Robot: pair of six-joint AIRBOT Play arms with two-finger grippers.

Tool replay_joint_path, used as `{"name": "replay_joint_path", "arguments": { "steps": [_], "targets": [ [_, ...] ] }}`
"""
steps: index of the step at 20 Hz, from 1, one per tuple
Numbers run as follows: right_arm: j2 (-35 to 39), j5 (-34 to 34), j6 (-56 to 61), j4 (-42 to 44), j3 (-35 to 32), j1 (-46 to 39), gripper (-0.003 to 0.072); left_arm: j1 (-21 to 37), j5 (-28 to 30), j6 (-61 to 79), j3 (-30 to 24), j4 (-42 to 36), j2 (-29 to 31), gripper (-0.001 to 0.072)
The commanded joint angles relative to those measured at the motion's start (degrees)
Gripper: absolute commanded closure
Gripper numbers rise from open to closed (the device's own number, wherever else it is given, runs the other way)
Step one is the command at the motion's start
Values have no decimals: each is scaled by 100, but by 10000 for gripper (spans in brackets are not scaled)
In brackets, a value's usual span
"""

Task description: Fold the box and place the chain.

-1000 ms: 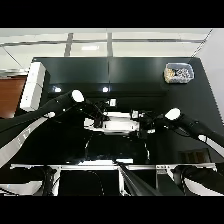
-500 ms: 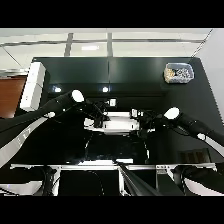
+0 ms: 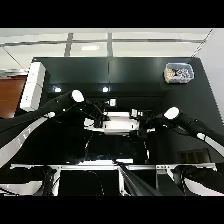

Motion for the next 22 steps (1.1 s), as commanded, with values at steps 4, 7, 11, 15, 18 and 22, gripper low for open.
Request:
{"name": "replay_joint_path", "arguments": {
  "steps": [4,7,11,15,18,22],
  "targets": [
    [-24,52,22,-72,20,15,32,-2,0,2,-2,2,-2,684],
    [-26,42,42,-74,24,15,32,0,2,2,-2,2,-2,684],
    [-46,44,105,-111,46,17,33,0,46,2,-2,2,-2,684],
    [-46,46,103,-114,46,17,200,0,48,2,-2,2,-2,684],
    [-46,46,105,-114,46,17,200,2,46,-98,7,4,0,676],
    [-44,44,103,-114,46,17,200,107,-232,-1106,306,372,120,94]
  ]
}}
